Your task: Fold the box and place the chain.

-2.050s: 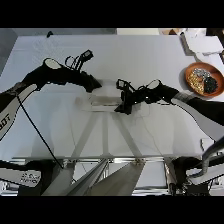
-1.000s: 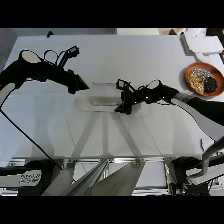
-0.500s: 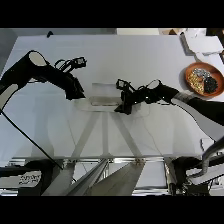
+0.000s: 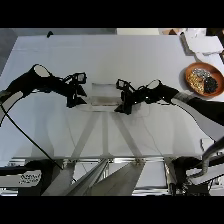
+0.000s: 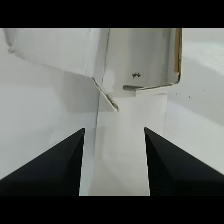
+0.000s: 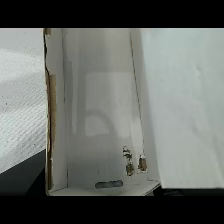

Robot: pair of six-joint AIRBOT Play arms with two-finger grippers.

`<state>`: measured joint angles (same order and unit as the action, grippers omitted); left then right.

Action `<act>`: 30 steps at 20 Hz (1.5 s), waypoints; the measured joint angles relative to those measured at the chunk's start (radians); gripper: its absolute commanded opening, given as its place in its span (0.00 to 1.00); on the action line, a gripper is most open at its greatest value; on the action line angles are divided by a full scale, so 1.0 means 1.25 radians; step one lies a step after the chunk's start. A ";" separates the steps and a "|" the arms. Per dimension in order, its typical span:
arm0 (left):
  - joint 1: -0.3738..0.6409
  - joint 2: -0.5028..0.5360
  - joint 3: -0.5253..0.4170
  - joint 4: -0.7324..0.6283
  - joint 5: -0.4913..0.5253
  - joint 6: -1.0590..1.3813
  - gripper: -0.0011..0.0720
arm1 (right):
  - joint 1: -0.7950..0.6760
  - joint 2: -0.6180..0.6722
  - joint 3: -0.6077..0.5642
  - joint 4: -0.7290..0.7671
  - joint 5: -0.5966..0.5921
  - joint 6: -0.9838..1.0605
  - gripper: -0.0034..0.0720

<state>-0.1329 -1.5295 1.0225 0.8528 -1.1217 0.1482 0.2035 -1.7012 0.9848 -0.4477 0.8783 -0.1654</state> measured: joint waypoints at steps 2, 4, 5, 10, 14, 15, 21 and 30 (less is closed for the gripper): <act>0.000 -0.003 -0.019 -0.032 0.018 0.055 0.58 | 0.000 0.000 0.000 0.000 0.000 0.000 0.59; 0.000 -0.006 -0.029 -0.051 0.011 0.098 0.58 | 0.000 0.000 0.000 0.000 0.000 0.000 0.59; 0.000 -0.007 -0.032 -0.058 0.002 0.115 0.58 | 0.000 0.000 0.000 0.000 0.000 0.000 0.59; -0.002 -0.021 -0.038 -0.072 -0.049 0.170 0.46 | 0.000 0.000 0.000 0.000 0.000 0.000 0.59; -0.008 -0.036 -0.039 -0.076 -0.060 0.215 0.38 | 0.000 0.000 0.000 0.000 0.000 0.000 0.59; -0.009 -0.041 -0.039 -0.078 -0.054 0.222 0.38 | 0.000 0.000 0.000 0.000 0.000 0.000 0.59; -0.012 -0.051 -0.039 -0.074 -0.021 0.236 0.38 | 0.000 0.000 0.000 0.000 0.000 0.000 0.59; 0.020 -0.033 -0.039 -0.057 -0.010 0.228 0.05 | 0.000 0.000 0.000 0.000 0.000 0.000 0.59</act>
